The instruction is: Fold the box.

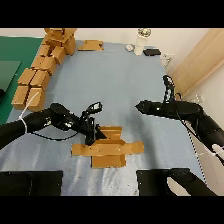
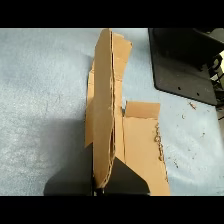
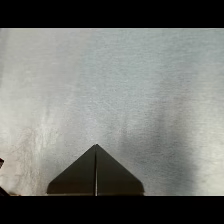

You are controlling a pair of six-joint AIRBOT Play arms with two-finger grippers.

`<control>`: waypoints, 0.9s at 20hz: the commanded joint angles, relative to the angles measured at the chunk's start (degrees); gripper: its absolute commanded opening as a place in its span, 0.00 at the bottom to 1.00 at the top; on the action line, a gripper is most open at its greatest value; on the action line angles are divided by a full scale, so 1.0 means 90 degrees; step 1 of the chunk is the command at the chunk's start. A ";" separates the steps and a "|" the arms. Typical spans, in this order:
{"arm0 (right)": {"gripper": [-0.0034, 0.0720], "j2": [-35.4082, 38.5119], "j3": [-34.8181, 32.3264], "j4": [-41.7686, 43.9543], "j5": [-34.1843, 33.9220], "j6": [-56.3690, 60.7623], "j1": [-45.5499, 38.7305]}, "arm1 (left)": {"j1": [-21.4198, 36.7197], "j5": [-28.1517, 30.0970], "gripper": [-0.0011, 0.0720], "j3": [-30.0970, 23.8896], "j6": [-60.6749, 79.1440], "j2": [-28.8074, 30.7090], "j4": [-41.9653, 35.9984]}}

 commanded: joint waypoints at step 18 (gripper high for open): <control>0.05 0.1200 0.0007 -0.2458 -0.2297 0.1688 0.1239 | -0.0002 0.0015 0.03 0.0000 -0.0068 -0.0034 0.0211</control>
